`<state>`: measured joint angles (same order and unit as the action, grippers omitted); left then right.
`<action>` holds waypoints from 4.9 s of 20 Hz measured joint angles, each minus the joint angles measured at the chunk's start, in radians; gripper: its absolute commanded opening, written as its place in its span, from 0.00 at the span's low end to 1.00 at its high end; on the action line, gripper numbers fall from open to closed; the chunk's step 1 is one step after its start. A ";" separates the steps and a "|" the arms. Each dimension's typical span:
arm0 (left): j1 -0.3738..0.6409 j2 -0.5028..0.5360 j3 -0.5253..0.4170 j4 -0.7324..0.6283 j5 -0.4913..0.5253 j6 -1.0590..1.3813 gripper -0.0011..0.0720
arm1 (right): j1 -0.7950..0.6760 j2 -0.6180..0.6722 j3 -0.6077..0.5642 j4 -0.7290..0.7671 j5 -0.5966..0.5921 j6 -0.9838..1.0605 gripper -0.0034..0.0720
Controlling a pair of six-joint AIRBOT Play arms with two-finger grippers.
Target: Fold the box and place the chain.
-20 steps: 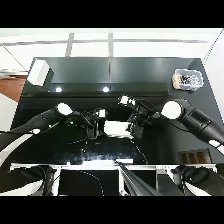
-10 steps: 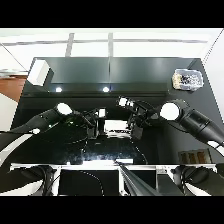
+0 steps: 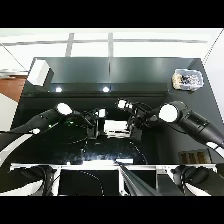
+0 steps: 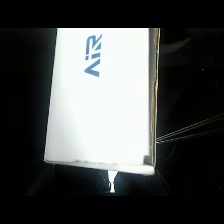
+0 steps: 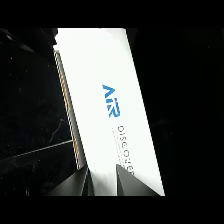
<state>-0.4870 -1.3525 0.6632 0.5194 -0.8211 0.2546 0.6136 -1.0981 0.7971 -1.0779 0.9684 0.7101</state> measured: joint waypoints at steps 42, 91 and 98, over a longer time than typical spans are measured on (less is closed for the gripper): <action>0.000 0.000 0.000 -0.001 0.002 -0.001 0.68 | 0.011 -0.039 -0.006 -0.010 -0.014 0.016 0.45; 0.000 0.000 0.000 0.000 0.001 0.000 0.68 | -0.219 -0.154 -0.176 0.605 -0.034 0.411 0.10; 0.000 0.000 0.000 -0.001 0.001 0.000 0.68 | -0.219 -0.155 -0.176 0.584 -0.029 0.411 0.10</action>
<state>-0.4873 -1.3525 0.6632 0.5182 -0.8204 0.2543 0.3943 -1.2530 0.6209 -0.4934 0.9394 1.1210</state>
